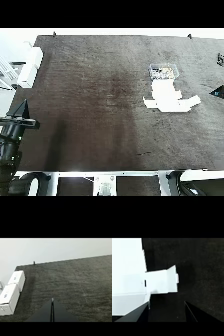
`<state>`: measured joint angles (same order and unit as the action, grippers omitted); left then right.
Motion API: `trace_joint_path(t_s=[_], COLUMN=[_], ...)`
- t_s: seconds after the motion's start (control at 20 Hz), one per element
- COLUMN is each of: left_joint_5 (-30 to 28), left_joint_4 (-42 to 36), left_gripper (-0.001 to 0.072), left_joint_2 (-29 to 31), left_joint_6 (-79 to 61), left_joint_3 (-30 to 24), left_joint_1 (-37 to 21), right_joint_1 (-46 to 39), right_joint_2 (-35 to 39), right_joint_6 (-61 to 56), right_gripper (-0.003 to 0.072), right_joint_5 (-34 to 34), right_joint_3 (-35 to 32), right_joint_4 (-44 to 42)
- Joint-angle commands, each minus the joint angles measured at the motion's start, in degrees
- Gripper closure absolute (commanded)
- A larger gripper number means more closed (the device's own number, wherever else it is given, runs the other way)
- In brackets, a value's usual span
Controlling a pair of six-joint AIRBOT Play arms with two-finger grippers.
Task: Fold the box and place the chain.
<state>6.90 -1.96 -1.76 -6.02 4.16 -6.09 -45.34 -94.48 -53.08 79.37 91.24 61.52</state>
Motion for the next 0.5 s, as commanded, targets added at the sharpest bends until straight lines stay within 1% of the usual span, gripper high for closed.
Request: trace_joint_path(t_s=[0.0, 0.1, 0.2, 0.3, 0.45], left_joint_5=[0.0, 0.0, 0.0, 0.0, 0.0], left_joint_4=[0.0, 0.0, 0.0, 0.0, 0.0], left_gripper=[0.0689, 0.0689, 0.0689, 0.0689, 0.0689], left_joint_2=[0.0, 0.0, 0.0, 0.0, 0.0], left_joint_6=[0.0, 0.0, 0.0, 0.0, 0.0], left_joint_3=[0.0, 0.0, 0.0, 0.0, 0.0], left_joint_1=[0.0, 0.0, 0.0, 0.0, 0.0], right_joint_1=[1.6, 2.9, 4.0, 4.9, 5.5], right_joint_2=[-11.7, -15.4, -17.6, -19.1, -20.5], right_joint_6=[-1.2, -0.1, 1.4, 2.1, 2.6], right_gripper=[0.0165, 0.0165, 0.0161, 0.0139, 0.0139], right_joint_5=[9.8, 9.8, 9.8, 9.6, 9.5], right_joint_3=[11.8, 13.6, 13.7, 13.7, 13.7], right_joint_4=[2.6, 2.6, 2.4, 1.6, 0.5])
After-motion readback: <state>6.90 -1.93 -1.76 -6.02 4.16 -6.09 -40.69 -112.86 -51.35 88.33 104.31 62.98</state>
